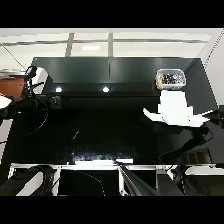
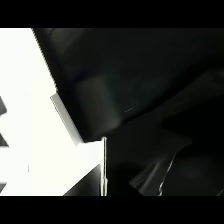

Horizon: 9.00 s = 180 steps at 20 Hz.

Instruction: Fold the box and place the chain.

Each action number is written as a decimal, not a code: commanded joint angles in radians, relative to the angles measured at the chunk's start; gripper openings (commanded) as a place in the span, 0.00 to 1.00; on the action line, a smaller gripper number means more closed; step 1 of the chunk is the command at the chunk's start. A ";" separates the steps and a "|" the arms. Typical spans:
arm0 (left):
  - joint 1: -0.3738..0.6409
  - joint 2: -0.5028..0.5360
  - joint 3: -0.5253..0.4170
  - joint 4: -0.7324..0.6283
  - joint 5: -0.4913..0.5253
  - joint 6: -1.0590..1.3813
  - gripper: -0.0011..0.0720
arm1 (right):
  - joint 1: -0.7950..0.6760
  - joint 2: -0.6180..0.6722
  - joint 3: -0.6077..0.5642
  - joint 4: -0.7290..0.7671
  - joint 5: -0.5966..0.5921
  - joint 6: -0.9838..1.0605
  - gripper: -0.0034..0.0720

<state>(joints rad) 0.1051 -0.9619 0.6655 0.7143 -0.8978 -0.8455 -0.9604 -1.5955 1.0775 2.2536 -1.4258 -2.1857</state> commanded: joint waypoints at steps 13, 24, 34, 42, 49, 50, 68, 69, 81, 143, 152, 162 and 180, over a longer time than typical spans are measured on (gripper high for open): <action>-0.001 0.000 0.000 -0.001 -0.034 0.000 0.99 | 0.496 0.451 -0.392 0.273 0.262 0.079 0.07; -0.108 -0.051 -0.001 -0.016 -0.027 -0.008 0.99 | 1.192 0.513 -0.433 0.307 0.774 0.215 0.07; -0.090 -0.308 -0.064 -0.195 -0.167 0.075 0.99 | 1.273 0.691 -0.594 0.290 0.869 0.003 0.07; -0.171 -0.558 -0.065 -0.576 -0.211 0.449 0.96 | 1.276 0.692 -0.595 0.293 0.864 0.029 0.07; -0.263 -0.570 -0.017 -0.505 -0.319 0.634 0.96 | 1.276 0.692 -0.595 0.293 0.863 0.035 0.07; -0.272 -0.570 -0.011 -0.505 -0.362 0.686 0.96 | 1.276 0.692 -0.595 0.293 0.863 0.035 0.07; -0.279 -0.607 0.146 -0.204 -0.419 0.681 0.05 | 1.176 0.711 -0.557 0.196 0.740 0.035 0.97; -0.280 -0.596 0.154 -0.179 -0.406 0.681 0.05 | 1.118 0.729 -0.522 0.130 0.700 0.035 0.97; -0.520 -0.275 0.019 -0.068 -0.014 1.008 0.06 | 0.960 0.765 -0.394 -0.082 0.580 -0.104 0.97; -0.523 -0.385 0.019 -0.016 0.056 1.020 0.06 | 1.635 0.588 -0.562 -0.008 1.042 -0.485 0.97; -0.523 -0.385 0.019 -0.016 0.056 1.020 0.06 | 1.635 0.569 -0.556 0.077 0.875 -0.662 0.97; -0.523 -0.385 0.019 -0.016 0.056 1.007 0.06 | 1.635 0.515 -0.556 0.095 0.872 -0.730 0.97; -0.524 -0.384 0.019 -0.019 0.027 0.916 0.06 | 1.636 0.403 -0.556 0.101 0.935 -0.801 0.97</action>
<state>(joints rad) -0.4183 -1.3460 0.6846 0.6960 -0.8734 0.0719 0.6750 -1.1835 0.5209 2.3531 -0.5148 -2.9856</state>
